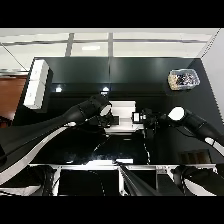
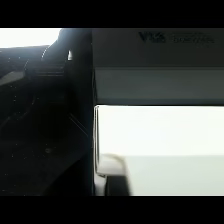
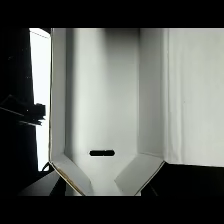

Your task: Fold the box and place the chain.

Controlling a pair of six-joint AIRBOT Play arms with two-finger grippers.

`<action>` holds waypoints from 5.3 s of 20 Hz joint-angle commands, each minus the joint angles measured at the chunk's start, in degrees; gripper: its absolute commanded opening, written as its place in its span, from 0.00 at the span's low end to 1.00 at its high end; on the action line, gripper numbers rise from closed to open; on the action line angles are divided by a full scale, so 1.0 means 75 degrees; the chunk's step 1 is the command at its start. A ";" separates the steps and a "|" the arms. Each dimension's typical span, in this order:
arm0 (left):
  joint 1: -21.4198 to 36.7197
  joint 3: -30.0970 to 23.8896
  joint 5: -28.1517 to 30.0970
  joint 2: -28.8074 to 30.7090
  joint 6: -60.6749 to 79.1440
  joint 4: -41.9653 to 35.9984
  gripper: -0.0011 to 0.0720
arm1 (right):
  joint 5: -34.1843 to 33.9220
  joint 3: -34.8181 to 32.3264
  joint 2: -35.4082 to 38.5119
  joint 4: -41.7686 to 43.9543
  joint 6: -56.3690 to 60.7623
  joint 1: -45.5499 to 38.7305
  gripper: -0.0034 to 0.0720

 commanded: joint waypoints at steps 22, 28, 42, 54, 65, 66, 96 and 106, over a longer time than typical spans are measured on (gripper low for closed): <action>0.0003 0.0000 0.0044 0.0003 0.0012 -0.0058 0.05 | -0.0227 0.0003 -0.0452 0.1215 0.0688 0.0192 0.30; 0.0003 0.0000 0.0052 0.0003 0.0012 -0.0058 0.05 | -0.0259 0.0003 -0.0452 0.1425 0.0705 0.0192 0.55; 0.0003 0.0000 0.0038 0.0000 0.0009 -0.0079 0.05 | 0.0332 0.0341 0.0551 -0.0842 0.4788 -0.0414 0.07; 0.0003 0.0000 0.0035 0.0000 0.0009 -0.0085 0.05 | 0.0842 -0.0979 0.1192 -0.0256 1.1371 -0.4182 0.07; 0.0003 0.0000 0.0006 0.0003 0.0009 -0.0087 0.05 | 0.2037 -0.0402 -0.0603 0.2573 0.9104 -0.2634 0.09; 0.0003 0.0000 0.0006 0.0003 0.0009 -0.0087 0.05 | 0.2229 -0.0256 -0.0603 0.2559 0.9107 -0.2634 0.10; 0.0003 0.0000 0.0015 0.0000 0.0009 -0.0090 0.05 | 0.1614 0.2393 -0.1107 -0.4048 1.6582 0.1894 0.45; 0.0003 0.0000 0.0006 0.0000 0.0009 -0.0087 0.05 | 0.2057 0.2722 -0.1749 -0.4360 1.7282 0.2148 0.45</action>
